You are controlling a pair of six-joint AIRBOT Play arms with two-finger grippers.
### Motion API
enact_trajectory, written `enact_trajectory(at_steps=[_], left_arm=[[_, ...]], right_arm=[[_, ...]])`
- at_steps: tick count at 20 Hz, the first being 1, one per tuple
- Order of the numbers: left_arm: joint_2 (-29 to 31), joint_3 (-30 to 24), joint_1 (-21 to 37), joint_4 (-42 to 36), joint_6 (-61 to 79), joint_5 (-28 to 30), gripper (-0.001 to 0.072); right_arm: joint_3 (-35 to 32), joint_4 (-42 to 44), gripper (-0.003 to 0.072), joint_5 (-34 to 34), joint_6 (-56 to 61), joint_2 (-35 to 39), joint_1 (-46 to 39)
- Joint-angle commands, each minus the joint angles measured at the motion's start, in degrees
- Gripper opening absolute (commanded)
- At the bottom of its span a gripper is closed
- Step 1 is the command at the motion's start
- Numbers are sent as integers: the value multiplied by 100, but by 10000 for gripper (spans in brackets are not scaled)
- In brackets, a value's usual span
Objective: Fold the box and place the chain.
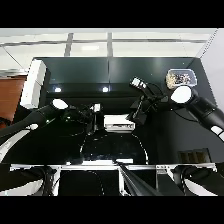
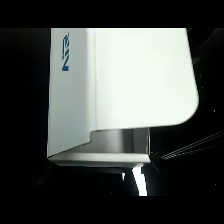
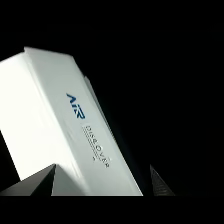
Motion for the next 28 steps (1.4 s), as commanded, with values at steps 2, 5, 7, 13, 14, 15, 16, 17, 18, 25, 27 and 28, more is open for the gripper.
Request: enact_trajectory(at_steps=[2, 5, 7, 13, 14, 15, 16, 17, 18, 25, 27, 28], left_arm=[[-4, 4, -4, 2, 0, 0, 286], [-4, 4, -4, 2, 0, 0, 286], [-4, 4, -4, 0, 0, 0, 286], [-4, 4, -4, 2, 0, 0, 286], [-4, 4, -4, 2, 0, 0, 287], [-4, 4, -4, 2, 0, 0, 287], [-4, 4, -4, 2, 0, 0, 286], [-4, 4, -4, 2, 0, 0, 287], [-4, 4, -4, 2, 0, 0, 286], [-4, 4, -4, 2, 0, 0, 287], [-4, 4, -4, 2, 0, 0, 287], [-4, 4, -4, 2, 0, 0, 287]], right_arm=[[-389, 603, 717, -538, -1504, -63, 151], [-385, 468, 709, -306, -2516, -146, 219], [-387, 472, 709, 33, -2809, -146, 247], [-385, 459, 708, -7, -2839, -146, 522], [-385, 455, 709, -111, -2778, -146, 520], [-380, 415, 709, -210, -2706, -144, 520], [-369, 398, 708, -229, -2682, -144, 520], [-358, 354, 709, -254, -2634, -144, 522], [-356, 326, 709, -264, -2575, -144, 522], [227, 308, 709, 223, -1655, -17, 533], [470, 323, 709, 361, -1248, 96, 485], [535, 330, 709, 476, -1104, 107, 457]])
